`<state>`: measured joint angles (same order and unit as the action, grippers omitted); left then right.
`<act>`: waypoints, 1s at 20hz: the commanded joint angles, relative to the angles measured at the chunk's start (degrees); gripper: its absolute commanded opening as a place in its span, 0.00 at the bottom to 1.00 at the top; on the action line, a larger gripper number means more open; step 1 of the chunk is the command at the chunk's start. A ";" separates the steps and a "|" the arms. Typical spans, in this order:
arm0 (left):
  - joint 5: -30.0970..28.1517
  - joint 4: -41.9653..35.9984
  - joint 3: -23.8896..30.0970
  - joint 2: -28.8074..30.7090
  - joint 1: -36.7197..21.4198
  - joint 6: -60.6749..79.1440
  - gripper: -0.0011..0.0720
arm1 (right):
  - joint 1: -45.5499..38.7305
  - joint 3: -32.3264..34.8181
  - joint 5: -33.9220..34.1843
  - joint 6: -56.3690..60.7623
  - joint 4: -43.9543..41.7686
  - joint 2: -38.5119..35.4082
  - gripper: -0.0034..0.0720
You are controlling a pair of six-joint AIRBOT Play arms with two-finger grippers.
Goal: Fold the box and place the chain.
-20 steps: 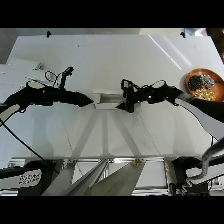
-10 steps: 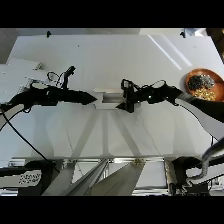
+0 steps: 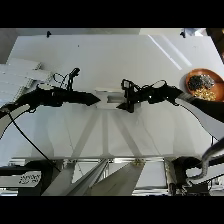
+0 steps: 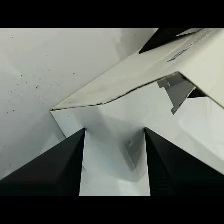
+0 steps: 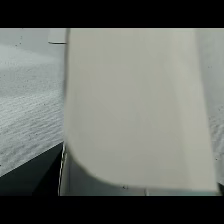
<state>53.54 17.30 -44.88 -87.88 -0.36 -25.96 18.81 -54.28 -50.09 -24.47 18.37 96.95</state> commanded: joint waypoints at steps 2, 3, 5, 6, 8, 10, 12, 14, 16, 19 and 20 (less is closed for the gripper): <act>-3.39 5.53 0.02 0.72 0.50 -3.80 0.59 | 0.04 -0.07 -0.07 0.00 -0.20 -0.02 0.59; -4.61 6.93 0.02 1.44 0.48 -6.01 0.59 | 0.04 -0.07 -0.07 0.00 -0.20 -0.02 0.59; -6.23 9.51 0.00 3.34 0.48 -8.52 0.59 | 0.04 -0.07 -0.07 0.00 -0.20 -0.02 0.59; -6.56 10.38 0.00 4.24 0.48 -9.40 0.58 | 0.04 -0.07 -0.07 0.00 -0.20 -0.02 0.59; -6.60 11.58 0.00 5.44 0.52 -11.45 0.58 | 0.04 -0.07 -0.07 0.00 -0.20 -0.02 0.59; -6.73 13.81 -0.02 5.53 1.33 -14.60 0.58 | 0.04 -0.07 -0.09 0.00 -0.17 -0.02 0.59; -7.93 15.32 -0.02 5.53 2.71 -15.67 0.58 | 0.04 -0.07 -0.07 0.00 -0.20 -0.02 0.59; -10.32 15.13 -0.13 5.53 4.26 -16.11 0.58 | 0.04 -0.07 -0.09 0.00 -0.20 -0.02 0.59; -11.76 15.41 -0.61 5.53 5.53 -18.16 0.58 | 0.04 -0.07 -0.07 0.00 -0.17 -0.02 0.59; -11.96 19.34 -2.05 5.55 6.54 -22.43 0.55 | 0.04 -0.07 -0.07 0.00 -0.17 -0.02 0.59; -11.91 20.52 -2.38 5.57 6.67 -23.37 0.55 | 0.04 -0.07 -0.09 0.00 -0.20 -0.02 0.59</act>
